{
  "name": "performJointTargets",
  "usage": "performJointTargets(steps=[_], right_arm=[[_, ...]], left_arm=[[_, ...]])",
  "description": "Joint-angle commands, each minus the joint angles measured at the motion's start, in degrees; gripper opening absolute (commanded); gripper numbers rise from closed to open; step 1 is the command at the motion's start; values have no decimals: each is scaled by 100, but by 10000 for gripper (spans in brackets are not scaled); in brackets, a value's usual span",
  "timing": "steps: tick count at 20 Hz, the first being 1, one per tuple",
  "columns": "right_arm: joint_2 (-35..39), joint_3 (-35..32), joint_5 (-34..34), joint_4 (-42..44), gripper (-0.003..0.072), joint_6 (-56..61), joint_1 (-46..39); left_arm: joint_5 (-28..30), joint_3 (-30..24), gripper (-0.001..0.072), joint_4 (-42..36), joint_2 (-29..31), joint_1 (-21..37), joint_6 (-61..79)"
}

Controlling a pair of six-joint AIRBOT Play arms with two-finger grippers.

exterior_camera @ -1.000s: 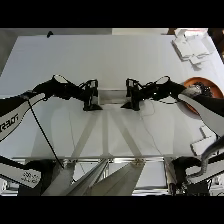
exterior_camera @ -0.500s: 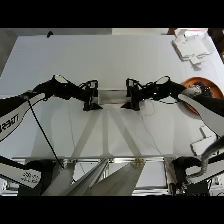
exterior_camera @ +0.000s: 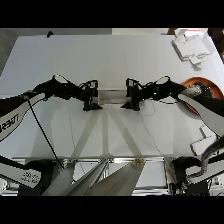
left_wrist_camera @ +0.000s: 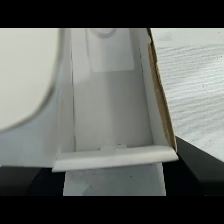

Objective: Fold the box and place the chain.

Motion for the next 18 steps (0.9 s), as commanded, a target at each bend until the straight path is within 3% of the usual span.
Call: performJointTargets(steps=[1,4,5,6,7,12,18], right_arm=[[0,4,-2,2,428,0,0],[0,4,-2,24,428,0,0],[0,4,-2,22,470,0,0],[0,4,-4,15,621,-2,0],[9,4,-7,-17,708,-7,-4],[212,4,173,-852,697,26,-146],[684,4,461,-988,639,424,-697]], left_arm=[[-4,2,277,2,0,-4,2],[-4,2,277,2,0,-4,2],[-4,2,277,2,0,-4,2],[-4,2,277,2,-2,-4,2],[-4,2,277,2,0,-4,2],[-7,2,277,0,0,-4,2],[-7,2,277,0,2,-4,2]])
